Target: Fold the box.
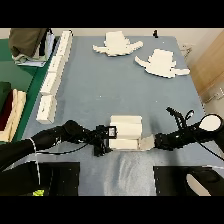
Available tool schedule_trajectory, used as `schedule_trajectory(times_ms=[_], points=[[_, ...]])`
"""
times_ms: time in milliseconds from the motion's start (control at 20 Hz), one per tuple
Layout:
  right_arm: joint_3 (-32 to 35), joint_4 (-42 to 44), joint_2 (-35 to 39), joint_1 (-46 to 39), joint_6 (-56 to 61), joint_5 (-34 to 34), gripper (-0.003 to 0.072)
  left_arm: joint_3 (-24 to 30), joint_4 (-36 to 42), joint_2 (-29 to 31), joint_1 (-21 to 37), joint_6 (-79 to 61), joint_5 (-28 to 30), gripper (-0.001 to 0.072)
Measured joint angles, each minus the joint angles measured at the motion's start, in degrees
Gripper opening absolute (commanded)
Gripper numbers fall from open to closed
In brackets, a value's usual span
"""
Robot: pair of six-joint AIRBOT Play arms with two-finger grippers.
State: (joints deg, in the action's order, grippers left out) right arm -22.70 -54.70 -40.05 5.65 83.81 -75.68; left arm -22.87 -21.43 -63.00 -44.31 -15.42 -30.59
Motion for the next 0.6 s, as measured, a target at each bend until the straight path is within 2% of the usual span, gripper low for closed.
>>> schedule_trajectory(times_ms=[100, 200, 400, 600], points=[[0.3, 1.9, 0.7, 0.4, -1.0, 0.4, 0.0314, 0.0, 0.0, 0.0, 0.0, 0.0, 0.0, 0.0537], [0.4, 4.5, 1.0, 1.3, -2.8, 1.6, 0.0523, 0.0, 0.0, 0.0, 0.0, 0.0, 0.0, 0.0537], [0.5, 7.4, 0.9, 5.4, -4.6, 6.8, 0.0524, 0.0, 0.0, 0.0, 0.0, 0.0, 0.0, 0.0537], [0.2, 7.3, -2.7, 11.3, -2.6, 13.1, 0.0499, 0.0, 0.0, 0.0, 0.0, 0.0, 0.0, 0.0537]])
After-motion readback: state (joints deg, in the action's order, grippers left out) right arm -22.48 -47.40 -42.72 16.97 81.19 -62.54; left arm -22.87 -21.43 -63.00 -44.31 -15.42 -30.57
